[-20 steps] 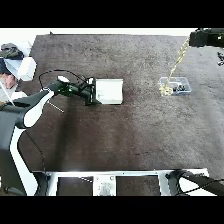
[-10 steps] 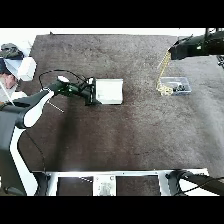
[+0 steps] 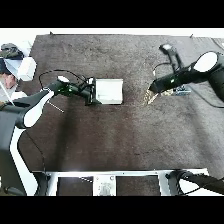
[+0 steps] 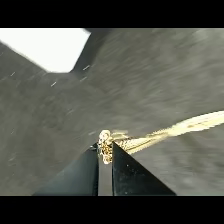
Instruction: Fold the box and place the chain.
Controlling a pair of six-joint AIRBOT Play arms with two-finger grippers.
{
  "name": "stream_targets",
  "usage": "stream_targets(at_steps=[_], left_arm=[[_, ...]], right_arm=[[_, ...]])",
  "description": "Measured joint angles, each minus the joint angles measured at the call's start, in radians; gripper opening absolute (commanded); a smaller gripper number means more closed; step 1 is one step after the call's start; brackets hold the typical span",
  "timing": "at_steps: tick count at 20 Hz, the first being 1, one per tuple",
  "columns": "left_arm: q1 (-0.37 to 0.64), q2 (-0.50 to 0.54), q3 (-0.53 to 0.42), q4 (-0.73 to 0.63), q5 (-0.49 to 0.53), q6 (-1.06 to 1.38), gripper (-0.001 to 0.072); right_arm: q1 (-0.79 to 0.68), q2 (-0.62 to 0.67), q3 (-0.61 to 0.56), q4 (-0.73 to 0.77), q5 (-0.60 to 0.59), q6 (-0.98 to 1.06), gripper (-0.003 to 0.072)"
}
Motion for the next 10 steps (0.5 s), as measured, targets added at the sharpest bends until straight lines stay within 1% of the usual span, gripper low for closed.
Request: stream_targets(at_steps=[4, 7, 10], left_arm=[[0.0, 0.0, 0.0, 0.0, 0.0, 0.0, 0.0347], [0.0, 0.0, 0.0, 0.0, 0.0, 0.0, 0.0347], [0.0, 0.0, 0.0, 0.0, 0.0, 0.0, 0.0347]], right_arm=[[0.015, -0.002, -0.12, 0.119, -0.014, -0.086, -0.0011], [0.051, -0.002, -0.168, 0.158, -0.006, -0.135, -0.0011], [0.076, -0.008, -0.19, 0.173, -0.011, -0.168, -0.001]])
